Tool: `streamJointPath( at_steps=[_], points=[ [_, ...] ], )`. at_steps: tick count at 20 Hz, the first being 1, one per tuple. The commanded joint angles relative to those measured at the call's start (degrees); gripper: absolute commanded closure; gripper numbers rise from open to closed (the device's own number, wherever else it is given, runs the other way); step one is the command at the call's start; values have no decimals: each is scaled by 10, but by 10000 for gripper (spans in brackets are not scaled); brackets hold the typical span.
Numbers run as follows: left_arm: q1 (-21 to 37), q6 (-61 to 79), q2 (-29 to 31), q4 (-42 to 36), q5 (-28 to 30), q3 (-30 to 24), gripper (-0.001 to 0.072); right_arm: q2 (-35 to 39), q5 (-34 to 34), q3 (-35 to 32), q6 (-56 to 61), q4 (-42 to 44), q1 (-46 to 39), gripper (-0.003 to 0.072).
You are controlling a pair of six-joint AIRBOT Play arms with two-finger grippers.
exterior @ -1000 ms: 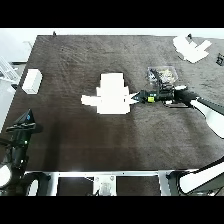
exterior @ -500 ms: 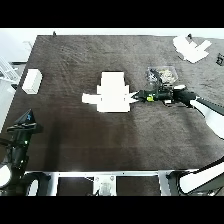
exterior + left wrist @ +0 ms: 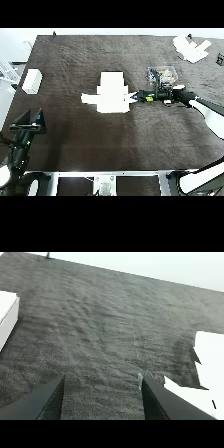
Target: Fold the box and place the chain.
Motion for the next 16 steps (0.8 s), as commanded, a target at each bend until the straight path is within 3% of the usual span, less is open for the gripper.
streamJointPath(
  at_steps=[1,3,6,11,16],
  points=[
    [0,31,-12,14,-30,24,190,0,0,1,-4,0,8,681],
    [0,42,-41,20,-35,51,190,0,0,1,-4,0,12,681],
    [0,50,-136,30,-79,101,190,0,0,1,-3,0,13,681],
    [0,85,-392,31,-154,231,190,0,0,1,-2,0,13,681],
    [0,96,-643,44,-255,432,191,0,0,1,-2,0,13,680]
  ],
)
